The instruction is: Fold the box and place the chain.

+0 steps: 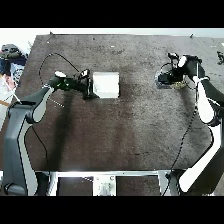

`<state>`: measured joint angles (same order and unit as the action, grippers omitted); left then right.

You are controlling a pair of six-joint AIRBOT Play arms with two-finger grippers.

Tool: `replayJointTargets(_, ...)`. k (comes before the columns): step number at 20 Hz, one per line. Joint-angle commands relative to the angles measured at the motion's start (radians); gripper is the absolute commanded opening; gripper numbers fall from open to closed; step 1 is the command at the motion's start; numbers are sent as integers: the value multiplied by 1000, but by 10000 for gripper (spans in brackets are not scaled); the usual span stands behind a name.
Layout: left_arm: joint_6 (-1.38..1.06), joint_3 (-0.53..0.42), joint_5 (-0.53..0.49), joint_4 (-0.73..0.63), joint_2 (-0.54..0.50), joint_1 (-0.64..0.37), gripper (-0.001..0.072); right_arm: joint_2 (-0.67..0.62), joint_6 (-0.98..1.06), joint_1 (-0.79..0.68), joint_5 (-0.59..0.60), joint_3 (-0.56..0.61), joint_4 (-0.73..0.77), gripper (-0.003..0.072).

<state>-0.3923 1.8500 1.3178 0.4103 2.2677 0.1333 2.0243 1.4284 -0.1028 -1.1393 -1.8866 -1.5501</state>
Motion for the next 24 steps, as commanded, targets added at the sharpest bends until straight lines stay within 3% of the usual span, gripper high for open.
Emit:
replayJointTargets(1,0,1,0,0,0,-1,446,-37,0,0,3,-2,-1,11)
replayJointTargets(12,0,1,0,0,0,-1,447,-321,-25,7,14,-2,26,10)
replayJointTargets(19,0,1,0,0,0,-1,447,-665,-101,152,303,-2,26,10)
replayJointTargets(24,0,1,0,0,0,-1,447,-774,-132,310,464,-2,26,9)
